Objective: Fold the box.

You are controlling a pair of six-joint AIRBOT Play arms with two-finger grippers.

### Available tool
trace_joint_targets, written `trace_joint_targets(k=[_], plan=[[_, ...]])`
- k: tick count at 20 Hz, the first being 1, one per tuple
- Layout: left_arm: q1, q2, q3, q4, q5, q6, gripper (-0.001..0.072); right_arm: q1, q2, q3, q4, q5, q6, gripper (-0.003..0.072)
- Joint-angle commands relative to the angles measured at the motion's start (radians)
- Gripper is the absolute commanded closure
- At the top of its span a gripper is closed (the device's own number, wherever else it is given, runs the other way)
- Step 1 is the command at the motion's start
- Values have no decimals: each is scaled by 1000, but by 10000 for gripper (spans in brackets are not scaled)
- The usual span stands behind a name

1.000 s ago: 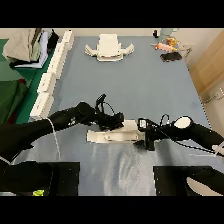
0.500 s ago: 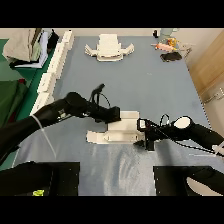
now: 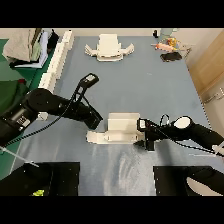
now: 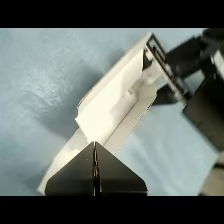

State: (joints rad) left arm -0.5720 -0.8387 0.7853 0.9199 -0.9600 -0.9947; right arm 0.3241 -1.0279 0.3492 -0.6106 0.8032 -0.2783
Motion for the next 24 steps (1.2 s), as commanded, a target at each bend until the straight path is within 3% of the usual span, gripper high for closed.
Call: trace_joint_targets(k=[1,3,4,5,6,10,15,19,20,21,22,24], plan=[[-61,45,-5,151,-17,230,695,0,1,1,1,0,1,218],[-34,45,-50,71,-41,393,692,0,1,1,1,0,1,218],[-10,45,-97,32,-46,509,603,0,1,1,1,0,1,218],[18,44,-145,-8,-35,611,236,0,1,1,1,-1,1,218],[36,45,-197,-57,8,703,39,0,1,1,1,0,1,218],[36,-3,-303,-189,121,977,43,0,1,1,0,0,1,218],[35,-158,-306,-275,180,1041,43,0,1,1,1,0,1,217],[-10,-207,-298,-347,221,1108,75,0,1,1,1,0,1,217],[-21,-217,-298,-368,229,1111,209,0,1,1,1,0,1,218],[-31,-229,-297,-371,228,1130,414,0,1,1,1,0,1,218],[-40,-241,-296,-374,232,1144,484,0,1,1,1,0,1,217],[-60,-260,-292,-398,257,1146,485,0,1,1,1,0,1,218]])
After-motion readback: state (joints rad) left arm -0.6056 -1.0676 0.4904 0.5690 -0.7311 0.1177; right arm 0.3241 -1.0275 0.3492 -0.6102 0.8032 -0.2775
